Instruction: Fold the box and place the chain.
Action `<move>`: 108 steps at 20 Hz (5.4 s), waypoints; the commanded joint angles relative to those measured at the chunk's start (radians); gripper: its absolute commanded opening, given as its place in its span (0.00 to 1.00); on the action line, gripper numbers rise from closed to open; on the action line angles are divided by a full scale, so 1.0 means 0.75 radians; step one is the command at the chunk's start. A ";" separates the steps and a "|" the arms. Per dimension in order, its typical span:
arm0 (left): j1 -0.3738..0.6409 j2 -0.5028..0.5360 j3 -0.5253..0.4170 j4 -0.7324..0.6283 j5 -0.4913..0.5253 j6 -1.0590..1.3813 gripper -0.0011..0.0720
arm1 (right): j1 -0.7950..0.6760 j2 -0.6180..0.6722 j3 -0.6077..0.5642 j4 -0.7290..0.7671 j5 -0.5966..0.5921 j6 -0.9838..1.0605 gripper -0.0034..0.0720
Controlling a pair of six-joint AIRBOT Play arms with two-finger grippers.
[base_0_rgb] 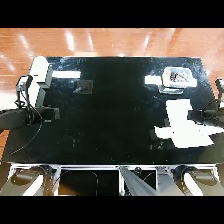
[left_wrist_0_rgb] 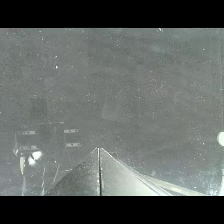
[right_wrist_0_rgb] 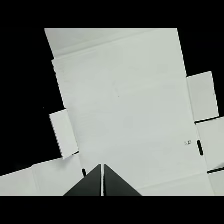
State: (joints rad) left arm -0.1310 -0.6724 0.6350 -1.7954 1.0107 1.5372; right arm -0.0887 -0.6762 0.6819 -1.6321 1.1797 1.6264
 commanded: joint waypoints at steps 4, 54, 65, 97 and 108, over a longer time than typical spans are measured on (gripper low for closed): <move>-0.001 0.001 -0.001 -0.002 0.001 0.000 0.04 | -0.001 0.001 -0.001 0.001 0.001 0.000 0.10; -0.001 0.001 -0.001 -0.001 -0.070 -0.001 0.05 | -1.700 -1.352 0.708 0.822 0.682 -0.872 1.00; -0.001 0.001 -0.001 -0.002 -0.069 -0.001 0.04 | -1.465 -1.585 0.882 0.814 0.693 -0.887 1.00; -0.003 -0.033 -0.001 -0.069 -0.172 -0.066 0.04 | -0.234 -0.742 -0.023 1.265 0.005 -0.579 0.10; -0.004 -0.156 -0.001 -0.110 -0.177 -0.065 0.04 | 0.812 -0.613 -0.117 1.175 -0.852 -0.627 0.10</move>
State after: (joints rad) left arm -0.1329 -0.7746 0.6350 -1.8690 0.8780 1.4891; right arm 0.3809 -1.1706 0.5999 -0.6697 0.7254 1.1549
